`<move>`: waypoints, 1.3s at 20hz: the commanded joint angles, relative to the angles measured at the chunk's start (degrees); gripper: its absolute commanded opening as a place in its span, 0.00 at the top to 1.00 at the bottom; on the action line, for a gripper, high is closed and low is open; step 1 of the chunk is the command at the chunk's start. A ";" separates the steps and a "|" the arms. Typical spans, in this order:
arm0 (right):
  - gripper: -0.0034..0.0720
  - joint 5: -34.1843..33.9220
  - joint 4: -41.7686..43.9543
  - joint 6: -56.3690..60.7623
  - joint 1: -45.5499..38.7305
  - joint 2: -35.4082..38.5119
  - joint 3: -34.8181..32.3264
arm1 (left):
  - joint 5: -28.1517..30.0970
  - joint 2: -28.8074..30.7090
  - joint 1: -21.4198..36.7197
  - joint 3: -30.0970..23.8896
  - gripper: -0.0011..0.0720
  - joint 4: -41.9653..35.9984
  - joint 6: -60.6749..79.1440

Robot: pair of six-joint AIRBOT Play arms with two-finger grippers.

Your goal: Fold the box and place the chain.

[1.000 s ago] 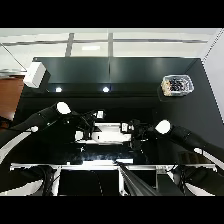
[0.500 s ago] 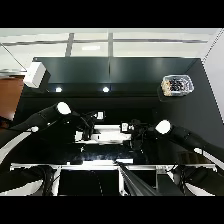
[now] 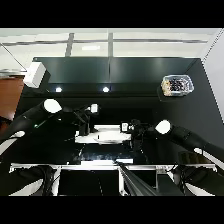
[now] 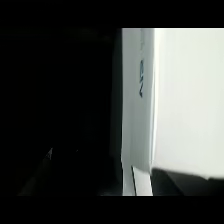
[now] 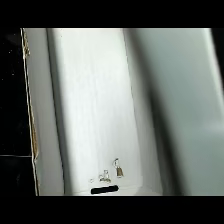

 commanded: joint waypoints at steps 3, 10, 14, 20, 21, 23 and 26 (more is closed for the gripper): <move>0.24 -0.57 0.04 0.28 0.02 -0.02 0.00 | -9.57 9.09 4.87 0.07 0.10 1.60 -23.02; 0.24 -0.52 0.04 0.31 0.02 -0.02 0.00 | -22.88 9.55 4.74 -0.94 0.95 -2.60 -30.67; 0.24 -0.48 0.07 0.28 0.02 -0.02 0.00 | -6.64 7.30 1.49 -2.58 0.95 -13.94 -30.47; 0.24 -0.52 0.20 0.31 0.02 -0.02 0.00 | 14.29 0.76 -5.90 -2.58 0.95 -14.93 -29.16; 0.24 -0.52 0.20 0.31 0.02 -0.02 0.00 | 16.09 0.11 -6.43 -2.58 0.95 -14.32 -29.16; 0.24 -0.55 0.20 0.31 0.02 -0.02 0.00 | 16.33 -1.01 -6.45 -2.58 0.95 -13.00 -29.16; 0.24 -0.55 0.24 0.31 0.02 -0.02 0.00 | 15.43 -3.45 -6.60 -2.78 0.95 -12.81 -29.20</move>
